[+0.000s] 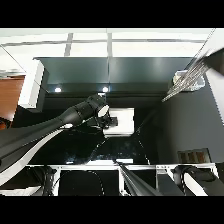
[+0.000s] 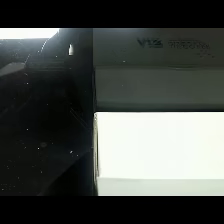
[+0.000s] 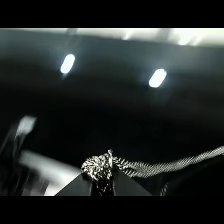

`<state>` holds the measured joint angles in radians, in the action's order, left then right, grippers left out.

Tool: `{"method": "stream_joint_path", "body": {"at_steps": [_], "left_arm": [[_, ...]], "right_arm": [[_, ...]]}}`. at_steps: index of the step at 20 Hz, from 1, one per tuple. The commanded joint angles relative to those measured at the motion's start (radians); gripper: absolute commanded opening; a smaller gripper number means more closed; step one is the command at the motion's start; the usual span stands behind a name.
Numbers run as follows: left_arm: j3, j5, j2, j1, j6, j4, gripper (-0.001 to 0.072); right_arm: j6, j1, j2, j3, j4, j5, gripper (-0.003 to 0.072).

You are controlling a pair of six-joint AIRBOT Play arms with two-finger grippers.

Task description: Fold the box and place the chain.

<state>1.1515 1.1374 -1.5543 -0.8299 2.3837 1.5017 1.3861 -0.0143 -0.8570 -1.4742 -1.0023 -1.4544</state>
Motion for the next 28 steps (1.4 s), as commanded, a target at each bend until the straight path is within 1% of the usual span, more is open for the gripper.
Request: {"method": "stream_joint_path", "body": {"at_steps": [1, 5, 7, 9, 16, 20, 25, 26, 27, 28], "left_arm": [[0.0, -0.002, 0.0, 0.001, 0.0, 0.0, 0.0029], [0.0, -0.002, 0.0, 0.001, 0.0, 0.0, 0.0028], [0.0, -0.002, 0.0, 0.001, 0.0, 0.0, 0.0029], [0.0, -0.002, 0.0, 0.001, 0.0, 0.0, 0.0029], [0.0, -0.002, 0.0, 0.001, 0.0, 0.0, 0.0028], [0.0, -0.002, 0.0, 0.001, 0.0, 0.0, 0.0029], [0.0, -0.002, 0.0, 0.001, 0.0, 0.0, 0.0029], [0.0, -0.002, 0.0, 0.001, 0.0, 0.0, 0.0029], [0.0, -0.002, 0.0, 0.001, 0.0, 0.0, 0.0029], [0.0, -0.002, 0.0, 0.001, 0.0, 0.0, 0.0029]], "right_arm": [[-0.037, 0.14, 0.031, 0.175, 0.058, -0.036, 0.0014], [-0.044, 0.228, 0.026, 0.364, 0.191, 0.124, 0.0014], [-0.059, 0.253, 0.014, 0.431, 0.251, 0.192, 0.0014], [-0.075, 0.273, -0.001, 0.472, 0.297, 0.241, 0.0014], [-0.099, 0.357, -0.113, 0.491, 0.313, 0.271, 0.0015], [-0.108, 0.378, -0.192, 0.505, 0.306, 0.313, 0.0015], [-0.09, 0.378, -0.214, 0.51, 0.214, 0.33, 0.0022], [-0.059, 0.378, -0.214, 0.515, 0.194, 0.334, 0.0103], [-0.031, 0.377, -0.214, 0.517, 0.164, 0.329, 0.0347], [-0.032, 0.373, -0.212, 0.517, 0.142, 0.313, 0.0497]]}}
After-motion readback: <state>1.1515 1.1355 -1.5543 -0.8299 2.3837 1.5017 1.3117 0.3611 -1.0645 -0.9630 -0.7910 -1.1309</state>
